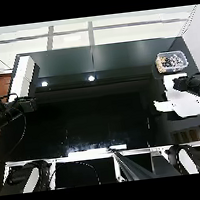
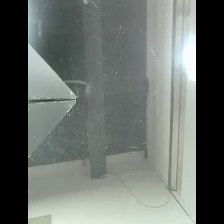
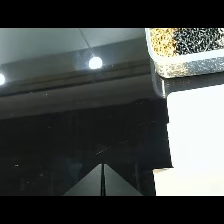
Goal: Fold the box and place the chain.
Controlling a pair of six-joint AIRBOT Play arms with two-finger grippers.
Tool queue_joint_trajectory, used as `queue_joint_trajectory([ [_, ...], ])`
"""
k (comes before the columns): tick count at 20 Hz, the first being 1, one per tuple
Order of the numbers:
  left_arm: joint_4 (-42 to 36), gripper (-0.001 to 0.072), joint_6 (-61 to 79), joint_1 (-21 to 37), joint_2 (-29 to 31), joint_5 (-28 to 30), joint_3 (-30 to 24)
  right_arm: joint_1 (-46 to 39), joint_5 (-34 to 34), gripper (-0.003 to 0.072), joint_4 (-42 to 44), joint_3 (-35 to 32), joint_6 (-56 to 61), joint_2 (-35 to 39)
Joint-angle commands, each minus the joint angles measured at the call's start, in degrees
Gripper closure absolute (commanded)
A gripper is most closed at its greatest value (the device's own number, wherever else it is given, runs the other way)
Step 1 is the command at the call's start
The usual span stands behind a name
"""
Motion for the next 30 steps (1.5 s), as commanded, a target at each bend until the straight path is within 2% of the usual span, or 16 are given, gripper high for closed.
queue_joint_trajectory([
  [1,0.0,0.0679,0.0,0.0,0.0,0.0,0.0,0.0,0.0,0.0671,0.0,0.0,0.0,0.0],
  [7,-1.1,0.0679,0.0,0.0,0.0,0.0,0.0,0.0,-4.6,0.0670,0.2,0.0,0.0,0.0],
  [8,-1.7,0.0679,0.0,0.0,0.0,0.4,0.0,0.0,-5.5,0.0647,-0.3,0.0,0.0,0.0],
  [9,-1.7,0.0678,0.0,0.0,0.0,1.6,0.0,0.0,-6.1,0.0281,-1.1,0.0,0.0,0.0],
  [10,-2.3,0.0673,0.0,0.0,-0.1,3.1,0.0,0.0,-6.6,-0.0034,-3.1,0.0,0.0,-0.1],
  [11,-3.0,0.0483,0.0,0.0,-0.3,4.6,0.0,-0.2,-7.1,-0.0034,-5.9,0.0,0.3,-0.4],
  [12,-3.1,0.0019,0.0,0.0,-0.4,5.3,0.0,-1.3,-8.2,-0.0034,-11.5,0.1,4.7,-1.1],
  [15,-3.2,-0.0004,0.0,0.0,-0.7,5.2,0.0,-11.9,-11.6,-0.0034,-37.4,4.8,31.1,-7.0],
  [17,-3.2,-0.0004,0.0,0.0,-0.7,4.8,0.0,-22.6,-11.0,-0.0034,-41.1,11.5,34.1,-14.5],
  [19,-3.2,-0.0004,0.0,0.0,-0.7,4.2,0.0,-32.8,-4.7,-0.0034,-40.0,19.8,34.0,-23.6],
  [21,-3.2,-0.0004,0.0,0.0,-0.7,4.3,0.0,-40.2,2.8,-0.0034,-35.3,27.4,29.8,-32.1],
  [23,-3.2,-0.0004,0.0,0.0,-0.7,4.3,0.0,-46.6,10.4,-0.0034,-22.3,34.8,15.9,-40.7],
  [25,-3.2,-0.0004,0.0,0.0,-0.7,4.3,0.0,-50.8,21.2,-0.0034,-8.2,41.3,1.9,-48.8],
  [28,-3.2,-0.0003,0.0,0.0,-0.7,4.3,0.0,-53.5,41.1,-0.0034,1.4,50.2,-2.2,-61.4],
  [29,-3.2,-0.0003,0.0,0.0,-0.7,4.3,0.0,-53.2,45.3,-0.0034,3.9,52.1,-4.9,-64.3],
  [30,-3.4,-0.0003,0.0,0.0,-0.7,4.3,0.0,-52.7,45.7,-0.0034,6.1,52.8,-6.1,-65.8],
])
